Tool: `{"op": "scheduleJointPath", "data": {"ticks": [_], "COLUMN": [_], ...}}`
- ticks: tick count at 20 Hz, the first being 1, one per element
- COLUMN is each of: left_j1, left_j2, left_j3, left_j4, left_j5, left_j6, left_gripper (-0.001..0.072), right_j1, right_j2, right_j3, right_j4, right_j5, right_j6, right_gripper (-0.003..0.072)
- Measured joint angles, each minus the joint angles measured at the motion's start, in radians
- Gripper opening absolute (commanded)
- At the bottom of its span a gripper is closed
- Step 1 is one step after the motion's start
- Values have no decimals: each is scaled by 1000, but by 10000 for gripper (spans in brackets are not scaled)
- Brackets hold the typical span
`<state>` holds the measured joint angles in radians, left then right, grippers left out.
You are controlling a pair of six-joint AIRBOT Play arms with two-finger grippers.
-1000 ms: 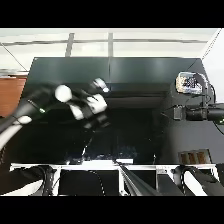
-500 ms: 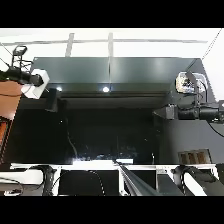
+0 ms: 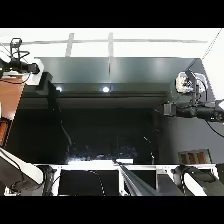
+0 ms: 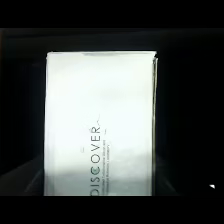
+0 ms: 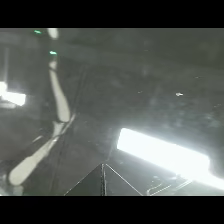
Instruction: Fold the box and place the chain.
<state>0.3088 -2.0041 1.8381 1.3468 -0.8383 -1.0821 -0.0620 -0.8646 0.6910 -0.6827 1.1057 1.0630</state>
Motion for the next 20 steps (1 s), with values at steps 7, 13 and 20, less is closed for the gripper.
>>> {"op": "scheduleJointPath", "data": {"ticks": [7,13,20], "left_j1": [-50,-68,-275], "left_j2": [24,268,847], "left_j3": [227,170,-594], "left_j4": [195,240,151], "left_j5": [-173,-424,-153], "left_j6": [-132,-430,-493], "left_gripper": [553,28,28], "right_j1": [-27,-90,-113], "right_j2": [0,0,-1], "right_j3": [68,172,78], "right_j4": [-122,-267,-319], "right_j5": [1,2,-263], "right_j6": [19,-14,-75], "right_gripper": [12,12,12]}}
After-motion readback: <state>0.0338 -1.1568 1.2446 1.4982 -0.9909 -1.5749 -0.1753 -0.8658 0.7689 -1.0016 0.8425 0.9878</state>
